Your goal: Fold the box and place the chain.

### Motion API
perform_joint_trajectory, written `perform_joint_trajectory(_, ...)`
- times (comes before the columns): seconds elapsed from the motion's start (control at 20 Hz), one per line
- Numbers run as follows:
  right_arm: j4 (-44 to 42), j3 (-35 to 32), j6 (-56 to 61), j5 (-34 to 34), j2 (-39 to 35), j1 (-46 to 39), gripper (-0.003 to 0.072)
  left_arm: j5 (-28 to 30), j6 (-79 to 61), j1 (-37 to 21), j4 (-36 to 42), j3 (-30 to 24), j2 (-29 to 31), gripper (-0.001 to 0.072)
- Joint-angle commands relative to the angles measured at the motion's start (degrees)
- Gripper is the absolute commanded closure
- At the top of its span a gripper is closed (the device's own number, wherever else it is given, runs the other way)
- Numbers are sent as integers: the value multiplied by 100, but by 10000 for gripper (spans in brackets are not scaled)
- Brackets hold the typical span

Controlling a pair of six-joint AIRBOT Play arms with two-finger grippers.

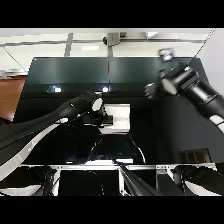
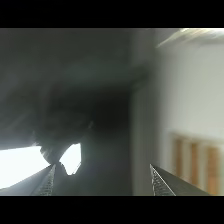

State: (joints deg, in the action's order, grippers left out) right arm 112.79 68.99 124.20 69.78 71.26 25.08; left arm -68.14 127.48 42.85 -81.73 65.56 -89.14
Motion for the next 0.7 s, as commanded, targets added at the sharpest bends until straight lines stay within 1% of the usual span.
perform_joint_trajectory(0.0, 103, -33, -85, -1200, 365, -1491, -34, 9, 0, -4, -2, 2, -2, 683)
perform_joint_trajectory(0.05, -599, 17, -184, -1696, 638, -1969, -34, 7, 0, -4, -2, 0, -2, 683)
perform_joint_trajectory(0.1, -1261, 177, -214, -2055, 949, -2358, -34, 4, -2, -4, -2, 0, -2, 683)
perform_joint_trajectory(0.15, -1873, 476, -214, -2205, 1320, -2693, -34, 4, -2, -4, -2, 0, -2, 683)
perform_joint_trajectory(0.25, -2863, 1379, -210, -2096, 2214, -3211, -34, 0, -2, -4, -2, 0, -2, 682)
perform_joint_trajectory(0.35, -3587, 2205, -162, -1847, 2953, -3501, -34, -7, -2, -4, -2, 0, -2, 683)
perform_joint_trajectory(0.45, -4118, 2671, 68, -1803, 3427, -3681, -32, -7, -2, -4, -2, 0, -2, 683)
perform_joint_trajectory(0.5, -4223, 2796, 223, -1794, 3565, -3729, -27, -7, -2, -4, -2, 0, -2, 683)
perform_joint_trajectory(0.55, -4251, 2833, 280, -1821, 3648, -3757, 73, -7, -2, -4, -2, 0, -2, 683)
perform_joint_trajectory(0.65, -4242, 2835, 354, -1768, 3746, -3759, 78, -7, -2, -4, -2, 0, -2, 683)
